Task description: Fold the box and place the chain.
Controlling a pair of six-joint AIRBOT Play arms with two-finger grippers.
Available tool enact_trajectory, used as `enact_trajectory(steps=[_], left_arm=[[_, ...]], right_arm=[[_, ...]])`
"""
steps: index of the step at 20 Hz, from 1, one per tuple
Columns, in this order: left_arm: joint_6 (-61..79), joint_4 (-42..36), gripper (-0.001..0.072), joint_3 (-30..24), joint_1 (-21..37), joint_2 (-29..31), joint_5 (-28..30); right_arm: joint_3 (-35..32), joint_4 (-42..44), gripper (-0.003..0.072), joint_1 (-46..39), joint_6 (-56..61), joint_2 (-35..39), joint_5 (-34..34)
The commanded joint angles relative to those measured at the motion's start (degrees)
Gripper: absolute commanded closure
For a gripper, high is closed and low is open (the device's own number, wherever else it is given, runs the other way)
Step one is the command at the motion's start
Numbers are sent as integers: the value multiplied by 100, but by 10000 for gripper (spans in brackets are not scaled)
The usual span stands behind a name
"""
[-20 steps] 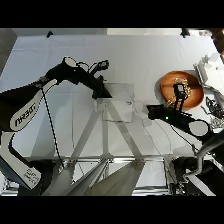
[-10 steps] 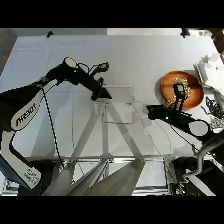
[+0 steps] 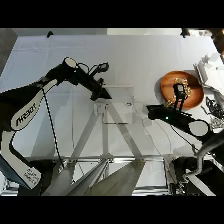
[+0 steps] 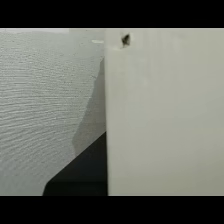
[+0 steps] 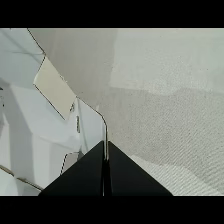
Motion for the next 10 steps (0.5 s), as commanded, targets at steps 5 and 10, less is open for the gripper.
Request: enact_trajectory(steps=[5,10], left_arm=[[0,0,700,2,-2,-2,0],[0,22,705,4,15,149,-131]], right_arm=[[0,7,668,4,2,4,-22],[92,201,219,4,9,50,-17]])
